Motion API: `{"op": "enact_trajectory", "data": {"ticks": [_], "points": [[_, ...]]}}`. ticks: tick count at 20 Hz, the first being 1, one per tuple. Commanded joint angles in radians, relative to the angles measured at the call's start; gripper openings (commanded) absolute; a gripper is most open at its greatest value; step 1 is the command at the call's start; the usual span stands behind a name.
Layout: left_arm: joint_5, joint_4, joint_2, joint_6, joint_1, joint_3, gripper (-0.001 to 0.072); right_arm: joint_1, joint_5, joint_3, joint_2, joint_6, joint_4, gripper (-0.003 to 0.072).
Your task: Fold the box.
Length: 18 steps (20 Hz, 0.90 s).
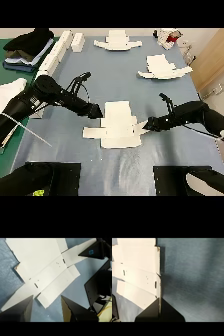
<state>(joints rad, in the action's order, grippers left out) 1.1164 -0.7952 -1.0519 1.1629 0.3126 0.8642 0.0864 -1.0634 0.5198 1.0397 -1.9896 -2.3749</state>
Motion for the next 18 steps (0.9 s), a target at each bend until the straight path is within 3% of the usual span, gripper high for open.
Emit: {"op": "enact_trajectory", "data": {"ticks": [1,4,7,15,18], "points": [[0.035,-0.006,0.000,-0.004,-0.069,0.000,0.0535,0.089,0.099,-0.102,-0.134,-0.026,0.000,0.0000],[0.066,-0.005,-0.010,-0.028,-0.157,0.000,0.0535,0.147,0.176,-0.213,-0.272,-0.027,0.006,0.0000],[0.070,0.006,-0.077,-0.076,-0.182,0.000,0.0536,0.172,0.208,-0.243,-0.323,-0.027,0.007,0.0001],[0.064,0.245,-0.431,-0.355,-0.181,0.018,0.0535,0.172,0.172,-0.243,-0.324,-0.027,0.006,0.0001],[0.129,0.338,-0.564,-0.443,-0.180,0.078,0.0535,0.172,0.164,-0.243,-0.324,-0.026,0.006,0.0001]]}}
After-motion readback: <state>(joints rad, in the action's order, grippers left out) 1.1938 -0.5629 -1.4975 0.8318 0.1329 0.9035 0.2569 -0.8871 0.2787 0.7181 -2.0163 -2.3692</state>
